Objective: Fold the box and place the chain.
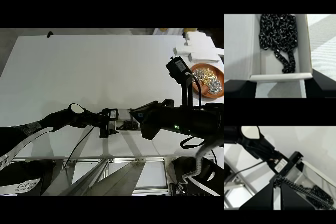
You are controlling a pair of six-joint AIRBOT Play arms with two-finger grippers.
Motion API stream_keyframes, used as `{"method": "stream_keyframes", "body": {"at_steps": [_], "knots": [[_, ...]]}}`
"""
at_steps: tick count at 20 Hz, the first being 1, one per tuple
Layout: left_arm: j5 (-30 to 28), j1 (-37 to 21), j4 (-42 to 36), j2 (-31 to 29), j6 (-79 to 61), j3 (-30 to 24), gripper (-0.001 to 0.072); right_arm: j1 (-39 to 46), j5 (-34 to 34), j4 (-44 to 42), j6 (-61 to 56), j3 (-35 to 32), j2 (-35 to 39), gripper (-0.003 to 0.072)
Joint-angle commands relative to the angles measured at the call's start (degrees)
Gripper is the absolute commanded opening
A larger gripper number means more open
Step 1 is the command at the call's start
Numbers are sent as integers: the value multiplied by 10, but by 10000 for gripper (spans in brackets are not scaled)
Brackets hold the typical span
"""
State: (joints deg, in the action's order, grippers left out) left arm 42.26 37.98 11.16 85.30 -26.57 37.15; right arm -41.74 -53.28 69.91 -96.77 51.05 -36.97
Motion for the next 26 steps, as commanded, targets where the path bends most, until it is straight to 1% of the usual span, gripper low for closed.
{"method": "stream_keyframes", "body": {"at_steps": [1,4,10,12,15,16,18,22,26], "knots": [[0,0,0,0,0,0,220,-5,40,-21,24,0,6,17],[0,0,0,0,0,0,220,-5,60,-26,28,0,17,17],[0,0,0,0,0,0,220,-5,59,-18,30,0,31,18],[0,0,0,0,0,0,220,-5,38,22,16,0,30,18],[0,0,0,0,0,0,220,-5,-43,118,-29,0,18,18],[0,0,0,0,0,0,220,-5,-68,144,-40,0,11,18],[0,0,0,0,0,0,220,-5,-82,165,-39,0,-8,18],[0,0,0,0,0,0,220,-5,-88,167,-37,0,-80,18],[0,0,0,0,0,0,220,-5,-119,166,-32,0,-152,19]]}}
